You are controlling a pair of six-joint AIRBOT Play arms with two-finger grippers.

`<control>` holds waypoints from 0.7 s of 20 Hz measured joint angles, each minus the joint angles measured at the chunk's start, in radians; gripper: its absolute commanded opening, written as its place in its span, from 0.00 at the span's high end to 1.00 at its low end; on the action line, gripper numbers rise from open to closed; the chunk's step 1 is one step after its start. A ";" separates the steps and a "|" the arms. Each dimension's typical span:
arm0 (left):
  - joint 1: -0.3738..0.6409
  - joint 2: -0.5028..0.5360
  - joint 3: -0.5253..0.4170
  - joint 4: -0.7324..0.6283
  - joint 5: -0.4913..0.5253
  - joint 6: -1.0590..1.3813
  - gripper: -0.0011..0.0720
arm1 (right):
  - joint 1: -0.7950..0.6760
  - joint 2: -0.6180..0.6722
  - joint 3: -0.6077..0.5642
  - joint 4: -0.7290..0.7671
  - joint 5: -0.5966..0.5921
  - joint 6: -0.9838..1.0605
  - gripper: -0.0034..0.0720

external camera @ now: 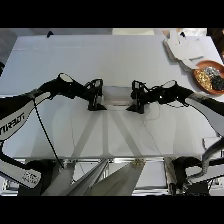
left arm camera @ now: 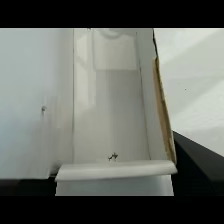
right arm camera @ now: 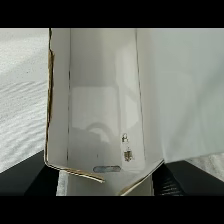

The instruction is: Fold the box and place the chain.

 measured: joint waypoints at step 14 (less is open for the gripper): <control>0.005 0.000 0.000 0.055 0.011 -0.056 0.04 | 0.000 0.000 0.000 0.002 -0.003 0.002 0.26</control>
